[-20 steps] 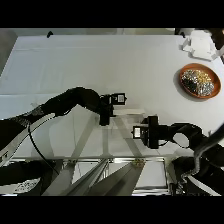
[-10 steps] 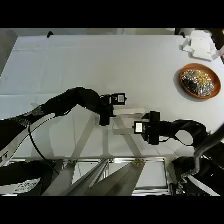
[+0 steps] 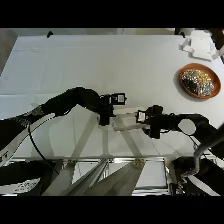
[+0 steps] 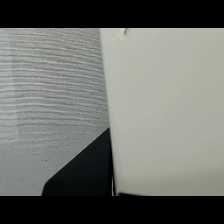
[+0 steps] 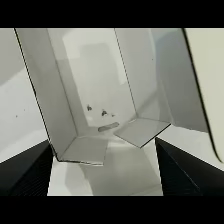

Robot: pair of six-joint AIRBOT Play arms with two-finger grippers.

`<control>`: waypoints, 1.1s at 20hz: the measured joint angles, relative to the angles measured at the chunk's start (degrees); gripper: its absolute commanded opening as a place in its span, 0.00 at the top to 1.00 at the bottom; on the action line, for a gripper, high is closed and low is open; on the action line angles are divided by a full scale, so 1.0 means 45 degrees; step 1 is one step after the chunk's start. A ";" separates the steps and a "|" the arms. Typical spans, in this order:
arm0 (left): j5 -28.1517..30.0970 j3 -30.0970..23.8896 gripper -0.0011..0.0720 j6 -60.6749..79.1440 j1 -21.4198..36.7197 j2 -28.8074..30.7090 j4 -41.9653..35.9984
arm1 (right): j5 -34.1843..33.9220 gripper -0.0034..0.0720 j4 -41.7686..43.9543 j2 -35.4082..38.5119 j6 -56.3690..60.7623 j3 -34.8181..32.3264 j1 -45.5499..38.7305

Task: Fold the box and place the chain.

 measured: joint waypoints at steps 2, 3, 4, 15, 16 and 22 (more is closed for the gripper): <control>0.0000 0.0000 0.97 0.0000 0.0000 0.0000 0.0000 | -0.0117 0.04 0.0155 -0.0243 -0.0228 0.0019 -0.0219; 0.0000 0.0000 0.97 0.0000 0.0000 0.0000 0.0000 | -0.0151 0.04 0.0199 -0.0316 -0.0321 0.0029 -0.0340; 0.0000 0.0000 0.97 0.0000 0.0000 0.0000 0.0000 | -0.0209 0.04 0.0243 -0.0369 -0.0364 0.0049 -0.0461; -0.0005 0.0000 0.97 0.0000 0.0000 0.0000 0.0000 | -0.0457 0.04 0.2001 -0.0617 -0.2584 0.0068 -0.1107; -0.0010 0.0000 0.97 0.0000 0.0000 0.0000 0.0000 | -0.0457 0.04 0.2079 -0.0627 -0.2681 0.0073 -0.1243; -0.0005 0.0000 0.97 0.0000 0.0000 0.0000 -0.0005 | -0.0311 0.04 0.2671 -0.0699 -0.3585 0.0073 -0.1797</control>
